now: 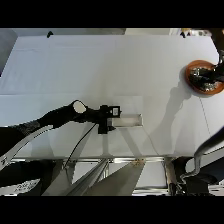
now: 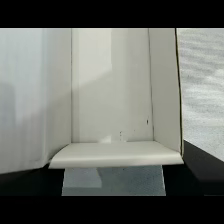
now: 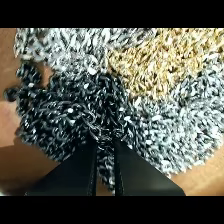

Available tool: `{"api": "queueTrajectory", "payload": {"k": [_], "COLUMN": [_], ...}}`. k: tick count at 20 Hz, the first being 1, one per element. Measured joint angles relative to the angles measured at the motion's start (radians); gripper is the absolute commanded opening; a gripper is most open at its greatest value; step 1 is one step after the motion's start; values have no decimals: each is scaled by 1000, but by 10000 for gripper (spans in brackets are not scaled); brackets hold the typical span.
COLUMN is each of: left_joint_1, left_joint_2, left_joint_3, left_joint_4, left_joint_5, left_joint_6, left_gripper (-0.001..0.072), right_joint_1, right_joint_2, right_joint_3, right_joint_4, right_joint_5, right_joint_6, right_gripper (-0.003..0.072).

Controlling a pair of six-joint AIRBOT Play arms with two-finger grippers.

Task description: Fold the box and place the chain.

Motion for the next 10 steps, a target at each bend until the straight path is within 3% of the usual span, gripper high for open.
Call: {"api": "queueTrajectory", "payload": {"k": [10], "left_joint_1": [0], "left_joint_2": [0], "left_joint_3": [0], "left_joint_4": [0], "left_joint_5": [0], "left_joint_6": [0], "left_gripper": [13], "right_joint_1": [0], "right_joint_2": [322], "right_joint_3": [0], "right_joint_4": [23], "right_joint_5": [150], "right_joint_6": [-117], "right_gripper": [18]}}
